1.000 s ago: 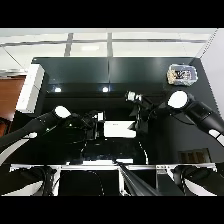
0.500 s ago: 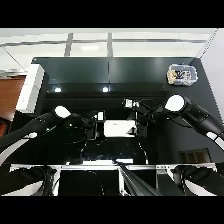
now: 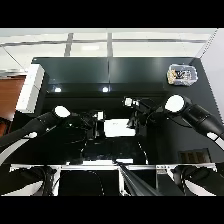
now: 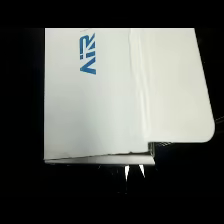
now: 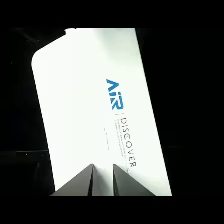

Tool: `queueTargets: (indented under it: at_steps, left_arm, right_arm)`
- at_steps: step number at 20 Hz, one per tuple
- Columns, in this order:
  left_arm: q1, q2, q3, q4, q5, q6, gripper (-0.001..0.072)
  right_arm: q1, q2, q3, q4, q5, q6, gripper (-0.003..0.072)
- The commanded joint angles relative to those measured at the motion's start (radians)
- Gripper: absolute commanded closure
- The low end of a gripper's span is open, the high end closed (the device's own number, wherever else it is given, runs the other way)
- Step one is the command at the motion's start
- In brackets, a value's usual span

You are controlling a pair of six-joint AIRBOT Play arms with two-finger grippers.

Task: Fold the box and place the chain.

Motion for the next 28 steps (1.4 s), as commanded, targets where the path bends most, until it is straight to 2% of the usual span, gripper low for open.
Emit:
queueTargets:
  at_steps: [1, 2, 3, 7, 11, 19, 20, 21, 22, 23, 28]
  left_arm:
    - [0.000, 0.000, 0.000, 0.001, -0.005, 0.002, 0.0304]
    - [0.000, 0.000, 0.000, 0.001, -0.005, 0.002, 0.0304]
    - [0.000, 0.000, 0.000, 0.001, -0.005, 0.002, 0.0304]
    - [0.000, 0.000, 0.000, 0.001, -0.005, 0.002, 0.0304]
    - [0.000, 0.000, 0.000, 0.001, -0.005, 0.002, 0.0304]
    - [0.000, 0.000, 0.000, 0.001, -0.005, 0.002, 0.0304]
    - [0.000, 0.000, 0.000, 0.001, -0.005, 0.002, 0.0304]
    - [0.000, 0.000, 0.000, 0.001, -0.005, 0.002, 0.0304]
    - [0.000, 0.000, 0.000, 0.001, -0.005, 0.002, 0.0304]
    - [0.000, 0.000, 0.000, 0.001, -0.005, 0.002, 0.0304]
    - [0.000, 0.000, 0.000, 0.002, -0.005, 0.002, 0.0304]
  right_arm:
    - [0.001, 0.005, 0.033, -0.001, -0.007, 0.014, 0.0429]
    - [0.002, 0.005, 0.037, 0.005, -0.015, 0.014, 0.0176]
    - [0.003, 0.004, 0.037, 0.018, -0.025, 0.009, -0.0021]
    - [0.044, -0.018, 0.029, 0.020, -0.040, -0.103, -0.0021]
    - [0.058, -0.068, 0.021, 0.021, -0.051, -0.144, -0.0016]
    - [0.059, -0.069, 0.021, -0.005, -0.032, -0.176, -0.0015]
    - [0.059, -0.069, 0.021, -0.005, -0.032, -0.175, 0.0009]
    - [0.059, -0.069, 0.021, -0.005, -0.032, -0.174, 0.0216]
    - [0.059, -0.069, 0.021, -0.005, -0.031, -0.173, 0.0341]
    - [0.059, -0.068, 0.021, -0.003, -0.031, -0.164, 0.0427]
    - [0.059, -0.044, 0.022, -0.003, -0.040, -0.150, 0.0451]
